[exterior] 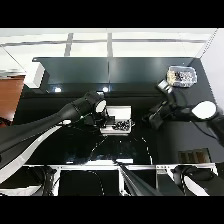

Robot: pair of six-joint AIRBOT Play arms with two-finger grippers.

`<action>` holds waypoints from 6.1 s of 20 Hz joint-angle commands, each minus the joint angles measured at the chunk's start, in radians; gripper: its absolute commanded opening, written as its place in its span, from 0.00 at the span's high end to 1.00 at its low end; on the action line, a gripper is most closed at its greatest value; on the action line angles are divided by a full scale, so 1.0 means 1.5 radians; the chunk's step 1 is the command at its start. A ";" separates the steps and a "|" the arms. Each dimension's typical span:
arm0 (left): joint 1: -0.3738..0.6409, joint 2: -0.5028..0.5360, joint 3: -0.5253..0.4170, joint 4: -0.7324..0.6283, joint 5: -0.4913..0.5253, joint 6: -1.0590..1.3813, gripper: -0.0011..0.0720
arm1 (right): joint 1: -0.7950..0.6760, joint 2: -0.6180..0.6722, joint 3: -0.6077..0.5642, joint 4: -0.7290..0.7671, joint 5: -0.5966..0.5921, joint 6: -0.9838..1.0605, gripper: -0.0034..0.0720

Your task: Fold the box and place the chain.

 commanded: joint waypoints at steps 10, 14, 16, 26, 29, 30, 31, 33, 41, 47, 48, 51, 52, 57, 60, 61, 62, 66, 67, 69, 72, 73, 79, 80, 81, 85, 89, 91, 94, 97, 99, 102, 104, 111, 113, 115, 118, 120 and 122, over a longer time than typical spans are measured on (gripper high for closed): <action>0.001 -0.001 0.000 0.000 0.000 0.000 0.94 | 0.060 -0.220 -0.012 0.208 -0.076 -0.583 0.01; 0.001 -0.001 0.000 0.000 0.000 0.000 0.94 | 0.071 -0.233 -0.012 0.200 -0.073 -0.588 0.01; 0.001 -0.001 0.000 0.000 0.000 0.000 0.94 | 0.080 -0.233 -0.012 0.200 -0.087 -0.586 0.01; 0.001 -0.001 0.000 0.000 0.000 0.000 0.94 | 0.081 -0.223 -0.012 0.130 -0.106 -0.489 0.94; 0.001 -0.001 0.000 0.000 0.000 0.000 0.94 | 0.079 -0.180 -0.012 0.104 -0.106 -0.393 0.93; 0.001 -0.001 0.000 0.000 0.000 0.000 0.94 | 0.077 -0.160 -0.012 0.081 -0.105 -0.348 0.93; 0.001 -0.001 0.000 0.000 0.000 0.000 0.94 | 0.074 -0.134 -0.012 0.055 -0.103 -0.291 0.93; 0.001 -0.001 0.000 0.000 0.000 0.000 0.94 | 0.069 -0.068 -0.012 0.023 -0.087 -0.202 0.93; 0.001 -0.001 0.000 0.000 0.000 0.000 0.94 | 0.068 0.116 0.012 0.385 -0.051 -0.129 0.93; 0.001 -0.001 0.000 0.000 0.000 0.000 0.94 | 0.134 0.089 0.009 0.451 -0.079 -0.127 0.91; 0.001 -0.001 0.000 0.000 0.000 0.000 0.94 | 0.135 0.081 0.008 0.438 -0.087 -0.117 0.71; 0.001 -0.001 0.000 0.000 -0.001 0.000 0.94 | 0.106 0.079 0.009 0.394 -0.122 -0.100 0.41; 0.001 -0.001 0.000 0.000 0.000 0.000 0.94 | 0.080 0.079 0.009 0.390 -0.118 -0.100 0.41; 0.001 -0.001 0.000 0.000 -0.001 0.000 0.94 | -0.036 0.078 0.003 0.211 -0.026 -0.075 0.41; 0.001 -0.001 0.000 0.000 -0.001 0.000 0.94 | -0.029 0.074 -0.046 0.091 -0.026 -0.080 0.00; 0.001 -0.001 0.000 0.000 -0.001 0.000 0.94 | -0.021 0.068 -0.062 0.073 -0.028 -0.088 0.00; 0.001 -0.001 0.000 0.000 -0.001 0.000 0.94 | -0.008 0.057 -0.075 0.062 -0.027 -0.120 0.00; 0.001 -0.001 0.000 0.000 0.000 0.000 0.94 | 0.081 -0.031 -0.083 0.122 -0.065 -0.423 0.01; 0.001 -0.001 0.000 0.000 0.000 0.000 0.94 | 0.097 -0.059 -0.083 0.141 -0.075 -0.445 0.01; 0.001 -0.001 0.000 0.000 0.000 0.000 0.94 | 0.112 -0.106 -0.082 0.130 -0.080 -0.490 0.01; 0.001 -0.001 0.000 0.000 0.000 0.000 0.94 | 0.111 -0.132 -0.074 0.133 -0.091 -0.527 0.01; 0.001 -0.001 0.000 0.000 0.000 0.000 0.94 | 0.111 -0.133 -0.069 0.133 -0.103 -0.530 0.03; 0.001 -0.001 0.000 0.000 -0.001 0.000 0.94 | 0.111 -0.150 -0.040 0.149 -0.104 -0.533 0.19; 0.001 -0.001 0.000 0.000 -0.001 0.000 0.94 | 0.111 -0.151 -0.040 0.153 -0.100 -0.533 0.27; 0.001 -0.001 0.000 0.000 0.000 0.000 0.94 | 0.111 -0.151 -0.040 0.164 -0.096 -0.533 0.37; 0.001 -0.001 0.000 0.000 -0.001 0.000 0.94 | 0.111 -0.151 -0.040 0.185 -0.106 -0.533 0.78; 0.000 -0.001 0.000 -0.001 -0.001 0.000 0.94 | 0.111 -0.151 -0.040 0.158 -0.117 -0.461 0.93; 0.001 -0.001 0.000 -0.003 -0.001 0.000 0.94 | 0.106 -0.150 -0.040 0.137 -0.118 -0.366 0.93; 0.001 -0.001 0.000 -0.003 -0.001 0.000 0.94 | 0.096 -0.130 -0.035 0.071 -0.087 -0.241 0.93; 0.001 -0.001 0.000 -0.003 0.000 0.000 0.94 | 0.084 -0.073 -0.019 0.046 -0.015 -0.173 0.93; 0.001 -0.001 0.000 -0.003 -0.001 0.000 0.94 | 0.085 -0.034 0.001 0.077 0.026 -0.138 0.93; 0.000 -0.001 0.000 -0.003 0.000 0.000 0.94 | 0.086 -0.012 0.008 0.247 0.010 -0.115 0.93; 0.001 -0.001 0.000 -0.003 0.001 0.000 0.94 | 0.104 -0.019 0.002 0.307 -0.045 -0.112 0.58; 0.001 -0.010 0.000 -0.002 0.002 0.000 0.94 | 0.047 -0.020 -0.003 0.174 -0.094 -0.009 0.38; 0.001 -0.012 0.000 -0.002 0.003 0.000 0.94 | 0.035 -0.020 -0.003 0.174 -0.079 0.025 0.38; -0.001 -0.010 0.003 -0.003 -0.002 -0.001 0.94 | 0.035 -0.020 -0.003 0.173 -0.056 0.026 0.38; -0.004 0.002 0.023 0.003 -0.020 -0.007 0.47 | 0.035 -0.020 -0.003 0.155 -0.036 0.027 0.38; -0.010 0.033 0.029 0.028 -0.019 -0.007 0.16 | 0.035 -0.020 -0.003 0.155 -0.037 0.027 0.38; -0.023 0.090 0.028 0.086 -0.023 0.001 0.16 | 0.035 -0.020 -0.003 0.156 -0.036 0.027 0.38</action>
